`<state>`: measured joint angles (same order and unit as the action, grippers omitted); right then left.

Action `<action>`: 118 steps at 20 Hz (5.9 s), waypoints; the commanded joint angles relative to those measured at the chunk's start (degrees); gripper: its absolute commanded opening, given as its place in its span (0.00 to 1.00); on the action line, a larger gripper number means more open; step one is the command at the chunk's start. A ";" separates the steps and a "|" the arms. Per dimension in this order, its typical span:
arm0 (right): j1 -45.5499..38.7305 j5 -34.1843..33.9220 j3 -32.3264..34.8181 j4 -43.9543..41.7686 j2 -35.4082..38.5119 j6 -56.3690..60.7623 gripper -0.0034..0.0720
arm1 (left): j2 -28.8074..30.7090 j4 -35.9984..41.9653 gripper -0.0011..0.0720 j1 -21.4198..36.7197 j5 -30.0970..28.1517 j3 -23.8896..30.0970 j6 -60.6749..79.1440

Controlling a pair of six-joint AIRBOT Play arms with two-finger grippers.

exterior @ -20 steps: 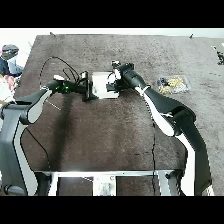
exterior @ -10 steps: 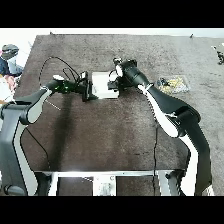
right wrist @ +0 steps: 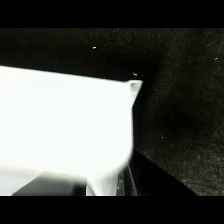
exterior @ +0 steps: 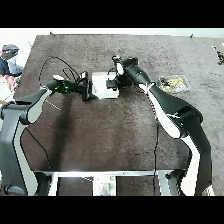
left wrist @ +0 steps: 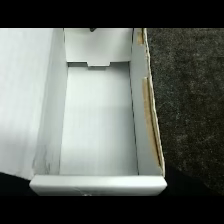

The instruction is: Fold the box and place the chain.

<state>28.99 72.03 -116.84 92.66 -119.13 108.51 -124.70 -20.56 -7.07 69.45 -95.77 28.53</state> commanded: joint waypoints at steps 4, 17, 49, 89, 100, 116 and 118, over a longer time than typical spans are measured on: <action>-1.09 -0.02 -0.04 -0.37 -3.67 -0.70 0.37 | 0.00 0.02 0.39 -0.02 0.00 -0.04 0.00; -0.48 -1.29 -0.07 2.69 -1.84 0.76 0.48 | 0.00 0.02 0.39 -0.02 0.00 -0.04 0.00; -0.61 -1.49 -0.07 3.15 -0.83 0.11 0.56 | 0.00 0.02 0.39 -0.02 0.00 -0.04 0.00; -35.76 -6.78 23.08 -3.32 18.45 -20.52 0.34 | 0.00 0.02 0.39 -0.02 0.00 -0.04 0.00; -36.00 -10.32 23.04 -6.58 12.24 -22.62 0.34 | 0.00 0.02 0.39 -0.02 -0.02 -0.04 0.00; -33.94 -11.58 22.75 -19.19 40.94 -31.43 0.06 | 0.00 0.02 0.39 -0.02 0.00 -0.04 0.00; -30.05 -18.18 22.75 -19.65 46.99 -33.18 0.06 | 0.00 0.02 0.39 -0.02 0.00 -0.04 0.00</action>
<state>-4.21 60.18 -94.06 76.44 -80.42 78.67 -124.68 -20.51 -7.07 69.45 -95.77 28.51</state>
